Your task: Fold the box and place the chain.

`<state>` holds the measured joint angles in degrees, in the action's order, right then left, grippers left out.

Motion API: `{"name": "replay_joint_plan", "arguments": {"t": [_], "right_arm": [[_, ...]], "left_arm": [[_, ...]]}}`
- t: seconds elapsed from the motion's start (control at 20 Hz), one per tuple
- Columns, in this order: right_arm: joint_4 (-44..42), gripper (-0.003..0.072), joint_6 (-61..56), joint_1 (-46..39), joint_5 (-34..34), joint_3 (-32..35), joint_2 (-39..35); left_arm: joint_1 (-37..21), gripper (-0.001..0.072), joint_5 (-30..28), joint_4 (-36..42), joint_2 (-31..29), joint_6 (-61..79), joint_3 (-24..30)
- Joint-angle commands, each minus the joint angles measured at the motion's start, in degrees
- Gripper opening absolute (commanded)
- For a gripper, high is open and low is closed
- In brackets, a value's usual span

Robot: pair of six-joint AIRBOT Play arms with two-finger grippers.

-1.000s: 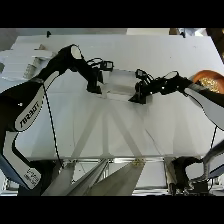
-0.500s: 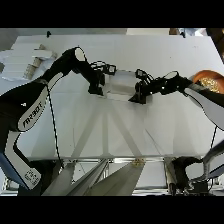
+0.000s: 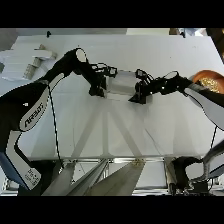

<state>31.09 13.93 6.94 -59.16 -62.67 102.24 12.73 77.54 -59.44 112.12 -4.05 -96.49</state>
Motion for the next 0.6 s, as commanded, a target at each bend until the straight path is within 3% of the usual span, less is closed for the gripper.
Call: {"name": "replay_joint_plan", "arguments": {"t": [0.0,0.2,0.4,0.45,0.55], "right_arm": [[-0.02,0.0434,-0.02,0.02,-0.02,-0.02,0.04],[-0.02,0.0434,-0.02,0.02,-0.02,-0.02,0.04],[-0.02,0.0434,-0.02,0.02,-0.02,-0.02,0.04],[-0.02,0.0434,0.00,0.02,-0.02,-0.02,0.04],[-0.02,0.0434,-0.02,0.02,-0.02,-0.02,0.04]], "left_arm": [[0.44,0.0402,-2.73,0.28,0.92,0.42,0.00],[1.01,0.0335,-5.33,0.31,1.44,1.16,0.00],[1.18,0.0328,-6.40,0.31,1.44,1.14,0.00],[1.18,0.0275,-6.40,0.31,1.44,1.16,0.00],[1.18,0.0251,-6.38,0.31,1.44,1.09,0.00]]}}
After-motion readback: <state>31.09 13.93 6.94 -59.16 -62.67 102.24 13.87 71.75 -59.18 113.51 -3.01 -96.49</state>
